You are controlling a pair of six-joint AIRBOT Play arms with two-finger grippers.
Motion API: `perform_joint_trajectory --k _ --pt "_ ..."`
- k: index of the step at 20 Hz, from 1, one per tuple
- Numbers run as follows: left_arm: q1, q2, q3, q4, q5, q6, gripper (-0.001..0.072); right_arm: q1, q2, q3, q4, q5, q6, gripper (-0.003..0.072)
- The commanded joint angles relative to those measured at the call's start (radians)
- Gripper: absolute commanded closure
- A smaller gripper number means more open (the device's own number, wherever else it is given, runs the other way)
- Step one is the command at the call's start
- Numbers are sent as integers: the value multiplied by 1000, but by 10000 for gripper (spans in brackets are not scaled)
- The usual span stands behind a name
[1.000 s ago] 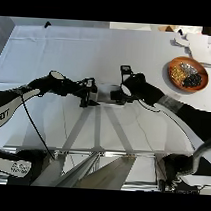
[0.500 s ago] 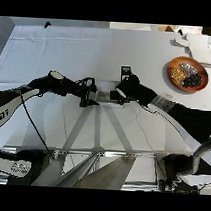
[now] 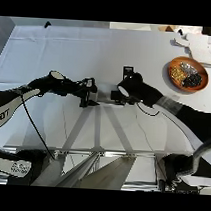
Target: Fold the box and place the chain.
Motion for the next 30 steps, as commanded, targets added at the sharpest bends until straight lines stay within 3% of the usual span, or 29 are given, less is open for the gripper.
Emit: perform_joint_trajectory --k 1,8,11,15,23,30 --pt "1 0 0 -1 3 -3 392 -29 94 0 76 110 -46 269" --pt "1 0 0 -1 3 -3 392 -194 355 0 79 175 -259 270" --pt "1 0 0 -1 3 -3 392 -282 422 0 3 197 -381 270" --pt "1 0 0 -1 3 -3 392 -418 434 0 -66 192 -518 270" --pt "1 0 0 -1 3 -3 392 -700 432 0 -76 10 -622 277" --pt "1 0 0 -1 3 -3 392 -866 360 0 -72 -47 -628 287"
